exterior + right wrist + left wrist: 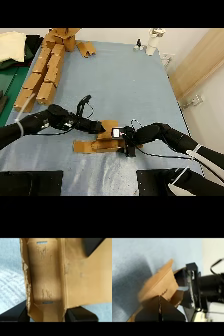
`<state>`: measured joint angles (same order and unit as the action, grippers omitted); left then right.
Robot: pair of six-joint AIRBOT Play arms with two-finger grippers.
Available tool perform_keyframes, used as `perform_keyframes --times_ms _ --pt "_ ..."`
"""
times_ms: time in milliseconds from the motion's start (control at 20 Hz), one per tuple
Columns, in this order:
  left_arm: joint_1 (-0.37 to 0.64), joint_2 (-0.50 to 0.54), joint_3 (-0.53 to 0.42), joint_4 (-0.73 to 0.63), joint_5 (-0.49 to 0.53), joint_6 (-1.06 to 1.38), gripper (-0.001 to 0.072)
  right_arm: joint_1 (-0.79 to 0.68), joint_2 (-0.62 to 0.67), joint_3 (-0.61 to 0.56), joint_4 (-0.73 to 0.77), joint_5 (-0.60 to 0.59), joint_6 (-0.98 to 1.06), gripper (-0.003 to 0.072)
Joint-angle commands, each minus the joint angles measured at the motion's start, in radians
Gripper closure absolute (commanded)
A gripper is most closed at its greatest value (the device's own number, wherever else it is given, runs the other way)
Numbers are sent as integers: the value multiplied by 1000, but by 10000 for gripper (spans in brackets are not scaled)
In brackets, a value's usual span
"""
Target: Fold the box.
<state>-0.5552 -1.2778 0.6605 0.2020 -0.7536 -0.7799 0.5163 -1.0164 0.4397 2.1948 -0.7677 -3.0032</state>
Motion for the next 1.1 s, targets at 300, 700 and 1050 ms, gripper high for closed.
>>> perform_keyframes --times_ms 300,700,1050 --pt "5 352 -3 652 -237 295 389 1 0 -1 1 0 1 184" --pt "-131 258 -3 877 -118 368 160 1 0 -1 1 0 1 184" --pt "-156 188 -61 720 38 510 160 1 0 -1 1 0 1 184"
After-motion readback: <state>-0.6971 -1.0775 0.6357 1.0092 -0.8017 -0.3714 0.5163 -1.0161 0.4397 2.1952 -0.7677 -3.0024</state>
